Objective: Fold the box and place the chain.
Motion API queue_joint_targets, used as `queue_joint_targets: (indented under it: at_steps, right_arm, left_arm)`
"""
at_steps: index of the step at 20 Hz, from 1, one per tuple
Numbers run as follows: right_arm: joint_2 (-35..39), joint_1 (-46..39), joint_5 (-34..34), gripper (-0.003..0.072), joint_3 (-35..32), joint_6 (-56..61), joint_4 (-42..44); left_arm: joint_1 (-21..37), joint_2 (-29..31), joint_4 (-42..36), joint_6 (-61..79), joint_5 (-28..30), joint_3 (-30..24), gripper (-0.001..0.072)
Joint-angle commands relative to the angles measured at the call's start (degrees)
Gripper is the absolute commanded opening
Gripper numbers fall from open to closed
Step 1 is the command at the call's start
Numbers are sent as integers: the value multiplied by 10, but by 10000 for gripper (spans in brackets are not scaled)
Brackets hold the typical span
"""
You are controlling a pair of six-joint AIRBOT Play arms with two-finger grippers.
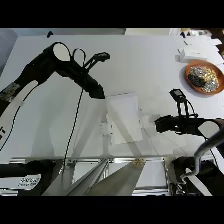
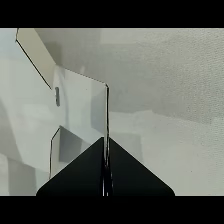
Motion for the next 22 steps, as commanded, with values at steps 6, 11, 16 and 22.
queue_joint_targets:
  at_steps: [6, 11, 16, 22]
  right_arm:
    - [0, 1, -1, 23, 0, 0, 0]
    - [0, 1, -2, 23, 0, 0, 0]
    - [0, 1, -2, 23, 0, -2, 0]
    - [0, 1, -2, 23, 0, -2, -2]
  left_arm:
    - [144, -9, -209, 161, -173, -43, 154]
    - [152, -10, -277, 203, -192, -187, 109]
    - [104, -5, -248, 157, -127, -237, 0]
    - [1, 176, -165, 107, 113, -289, -3]
